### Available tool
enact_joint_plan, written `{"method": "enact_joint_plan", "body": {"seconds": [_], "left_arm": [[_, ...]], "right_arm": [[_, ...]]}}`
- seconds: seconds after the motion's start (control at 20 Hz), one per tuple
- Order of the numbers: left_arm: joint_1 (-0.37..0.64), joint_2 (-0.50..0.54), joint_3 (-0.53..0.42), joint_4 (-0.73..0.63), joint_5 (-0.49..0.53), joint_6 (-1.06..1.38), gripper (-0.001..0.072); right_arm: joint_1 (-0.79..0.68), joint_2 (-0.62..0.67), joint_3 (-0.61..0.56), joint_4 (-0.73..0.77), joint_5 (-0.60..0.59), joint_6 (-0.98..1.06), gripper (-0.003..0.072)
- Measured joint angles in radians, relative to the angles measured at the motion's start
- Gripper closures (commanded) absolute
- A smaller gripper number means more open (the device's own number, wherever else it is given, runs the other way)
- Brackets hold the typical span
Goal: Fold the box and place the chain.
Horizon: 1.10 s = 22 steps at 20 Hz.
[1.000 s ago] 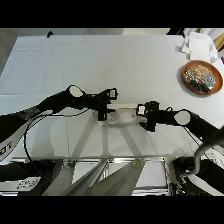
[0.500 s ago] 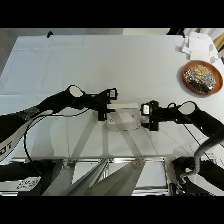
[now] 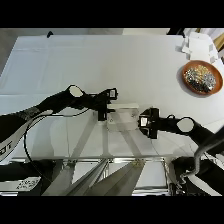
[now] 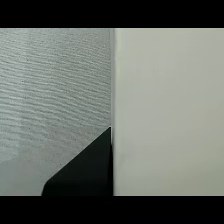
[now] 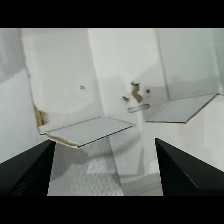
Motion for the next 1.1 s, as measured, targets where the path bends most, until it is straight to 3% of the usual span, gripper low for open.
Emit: {"method": "enact_joint_plan", "body": {"seconds": [0.5, 0.9, 1.1], "left_arm": [[0.0, 0.0, 0.0, 0.0, 0.0, 0.0, 0.0697], [0.0, 0.0, 0.0, 0.0, -0.001, 0.0, 0.0697], [0.0, 0.0, 0.0, 0.0, 0.0, 0.0, 0.0697]], "right_arm": [[0.082, 0.024, -0.02, 0.005, -0.086, 0.063, -0.0004], [0.066, 0.024, 0.034, 0.005, -0.08, 0.067, -0.0002], [0.012, 0.024, 0.052, -0.004, -0.019, 0.062, -0.0001]]}}
